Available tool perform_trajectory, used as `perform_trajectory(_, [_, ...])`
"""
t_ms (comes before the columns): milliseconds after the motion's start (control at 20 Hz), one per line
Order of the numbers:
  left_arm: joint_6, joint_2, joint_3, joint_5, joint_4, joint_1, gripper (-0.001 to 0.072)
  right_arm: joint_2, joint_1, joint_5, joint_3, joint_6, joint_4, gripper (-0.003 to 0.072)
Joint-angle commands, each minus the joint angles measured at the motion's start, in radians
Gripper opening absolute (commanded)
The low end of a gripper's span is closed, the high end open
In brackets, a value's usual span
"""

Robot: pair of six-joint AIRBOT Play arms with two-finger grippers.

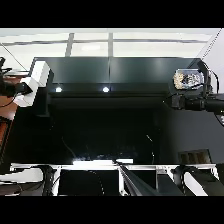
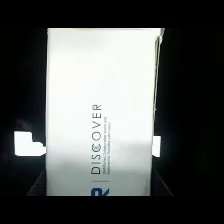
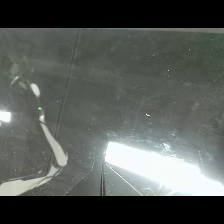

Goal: Fold the box and place the chain.

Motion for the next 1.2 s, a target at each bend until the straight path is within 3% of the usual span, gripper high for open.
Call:
perform_trajectory(0, [0.010, -0.030, 0.001, 0.106, 0.104, -0.069, 0.0295, 0.000, 0.000, -0.002, 0.000, 0.000, -0.003, 0.0017])
perform_trajectory(350, [-0.032, -0.040, -0.002, 0.150, 0.056, -0.084, 0.0296, 0.000, 0.000, -0.025, 0.000, 0.000, -0.008, 0.0017])
perform_trajectory(400, [-0.032, -0.040, -0.002, 0.153, 0.050, -0.085, 0.0343, 0.000, 0.000, -0.035, 0.000, 0.001, -0.007, 0.0017])
perform_trajectory(500, [-0.031, -0.036, -0.001, 0.164, 0.055, -0.086, 0.0706, 0.000, 0.000, -0.042, 0.000, 0.001, -0.007, 0.0017])
perform_trajectory(750, [-0.040, 0.053, 0.044, 0.138, 0.047, -0.087, 0.0712, 0.000, 0.000, -0.061, 0.000, -0.001, -0.006, 0.0017])
perform_trajectory(900, [-0.041, 0.166, 0.089, 0.111, -0.023, -0.104, 0.0707, 0.000, 0.027, -0.166, 0.001, -0.065, -0.007, 0.0017])
perform_trajectory(950, [-0.060, 0.206, 0.103, 0.092, -0.047, -0.109, 0.0677, 0.000, 0.054, -0.218, 0.001, -0.069, -0.008, 0.0017])
perform_trajectory(1000, [-0.095, 0.253, 0.111, 0.069, -0.071, -0.113, 0.0497, 0.000, 0.089, -0.268, 0.002, -0.075, -0.008, 0.0017])
perform_trajectory(1100, [-0.117, 0.336, 0.108, -0.010, -0.165, -0.114, 0.0022, 0.001, 0.148, -0.344, 0.008, -0.086, -0.024, 0.0017])
perform_trajectory(1150, [-0.117, 0.370, 0.101, -0.058, -0.215, -0.121, 0.0025, 0.001, 0.162, -0.386, 0.008, -0.097, -0.026, 0.0017])
